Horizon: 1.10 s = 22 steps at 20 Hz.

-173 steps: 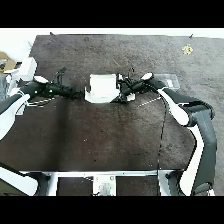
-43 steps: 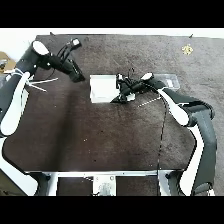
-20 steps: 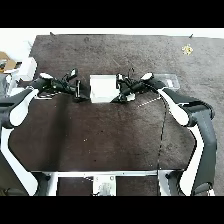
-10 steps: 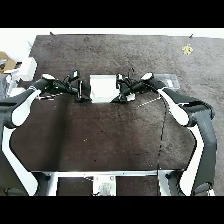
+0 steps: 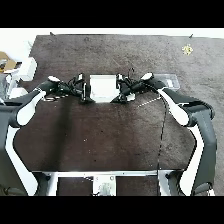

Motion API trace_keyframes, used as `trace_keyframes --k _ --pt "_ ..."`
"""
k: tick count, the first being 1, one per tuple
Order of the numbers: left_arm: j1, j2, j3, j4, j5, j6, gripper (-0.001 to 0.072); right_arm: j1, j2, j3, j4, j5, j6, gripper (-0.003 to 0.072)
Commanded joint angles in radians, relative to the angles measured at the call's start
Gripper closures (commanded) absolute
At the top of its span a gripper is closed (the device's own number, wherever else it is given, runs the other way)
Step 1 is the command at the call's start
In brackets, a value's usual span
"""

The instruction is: Fold the box and place the chain.

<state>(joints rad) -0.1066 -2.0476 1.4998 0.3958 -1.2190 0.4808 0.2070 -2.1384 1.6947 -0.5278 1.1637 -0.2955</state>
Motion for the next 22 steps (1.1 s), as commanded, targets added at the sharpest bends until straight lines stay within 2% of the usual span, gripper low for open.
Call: trace_keyframes --k 1,22 --pt "-0.003 -0.012 0.000 -0.013 0.021 0.024 -0.0011 0.000 0.000 0.000 0.000 0.000 0.000 0.0308" --pt "-0.013 -0.032 0.000 -0.042 0.011 0.070 -0.0011 0.000 0.000 0.000 0.000 0.000 0.000 0.0308"
